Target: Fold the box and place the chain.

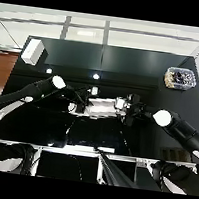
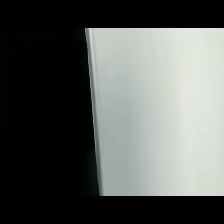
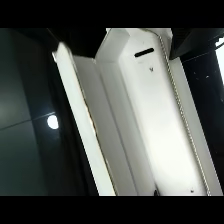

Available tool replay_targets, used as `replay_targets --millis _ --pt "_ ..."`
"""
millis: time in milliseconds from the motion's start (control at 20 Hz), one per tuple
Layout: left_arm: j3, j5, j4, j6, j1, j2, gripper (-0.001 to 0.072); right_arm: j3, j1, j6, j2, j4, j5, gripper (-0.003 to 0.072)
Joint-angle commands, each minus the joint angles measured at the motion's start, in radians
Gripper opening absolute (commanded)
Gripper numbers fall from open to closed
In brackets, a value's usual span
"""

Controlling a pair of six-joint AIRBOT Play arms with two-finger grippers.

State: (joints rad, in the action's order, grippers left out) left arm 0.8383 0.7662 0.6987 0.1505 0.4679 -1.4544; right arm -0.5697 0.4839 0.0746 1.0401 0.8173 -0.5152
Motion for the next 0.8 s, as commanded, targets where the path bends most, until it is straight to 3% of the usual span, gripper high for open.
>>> replay_targets --millis 0,250,750 --pt "0.000 0.000 0.000 0.000 -0.001 0.000 0.0027 -0.050 -0.033 -0.125 0.080 -0.140 -0.073 0.0706" --pt "0.000 0.001 0.000 0.000 0.000 0.000 0.0028 -0.063 -0.150 -0.317 0.164 -0.290 -0.255 0.0706" --pt "0.000 0.005 0.000 0.000 0.000 0.000 0.0028 -0.063 -0.150 -0.443 0.265 -0.296 -0.260 0.0706"
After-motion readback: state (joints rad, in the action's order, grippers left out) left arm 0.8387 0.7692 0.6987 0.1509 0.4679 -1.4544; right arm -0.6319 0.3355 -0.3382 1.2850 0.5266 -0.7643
